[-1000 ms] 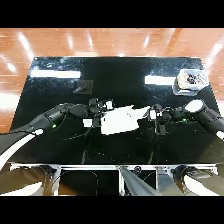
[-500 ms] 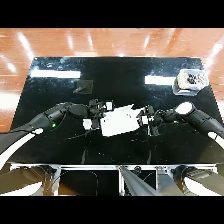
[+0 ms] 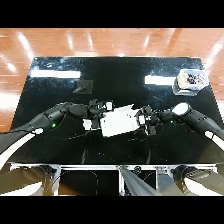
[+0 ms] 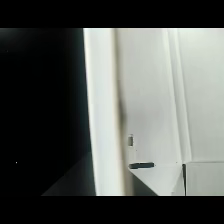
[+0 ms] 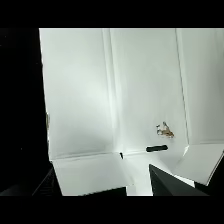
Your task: Fold the box and place the chain.
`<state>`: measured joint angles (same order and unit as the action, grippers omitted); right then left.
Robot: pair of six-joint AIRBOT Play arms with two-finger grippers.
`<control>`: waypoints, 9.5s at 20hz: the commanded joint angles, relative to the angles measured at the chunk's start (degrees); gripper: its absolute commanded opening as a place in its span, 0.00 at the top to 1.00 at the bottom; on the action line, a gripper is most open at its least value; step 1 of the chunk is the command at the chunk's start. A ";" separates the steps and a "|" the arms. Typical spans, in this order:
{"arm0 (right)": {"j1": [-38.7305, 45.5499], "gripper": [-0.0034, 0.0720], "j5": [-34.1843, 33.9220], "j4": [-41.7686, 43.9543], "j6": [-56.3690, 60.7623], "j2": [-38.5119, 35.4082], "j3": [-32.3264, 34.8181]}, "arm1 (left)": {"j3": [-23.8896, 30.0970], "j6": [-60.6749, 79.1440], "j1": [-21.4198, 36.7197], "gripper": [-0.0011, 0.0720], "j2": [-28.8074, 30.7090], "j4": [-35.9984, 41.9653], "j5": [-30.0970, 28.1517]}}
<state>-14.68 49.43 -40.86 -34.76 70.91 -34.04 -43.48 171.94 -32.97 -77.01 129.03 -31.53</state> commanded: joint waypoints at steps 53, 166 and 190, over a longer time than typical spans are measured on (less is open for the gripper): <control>8.20 0.08 2.99 -10.86 2.64 -3.15 0.66 | -0.15 0.00 0.04 0.95 -0.04 0.22 -2.38; -6.54 0.22 -2.03 3.91 19.34 1.16 1.68 | -7.98 -0.07 0.04 0.95 -7.06 -0.74 -16.44; -6.54 0.22 -3.65 1.18 17.81 1.16 1.68 | -16.68 -32.81 4.79 0.14 -6.56 -11.54 -31.15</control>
<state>-21.17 46.02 -39.68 -16.56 72.05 -32.38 -58.70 147.61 -30.13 -83.64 121.27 -57.67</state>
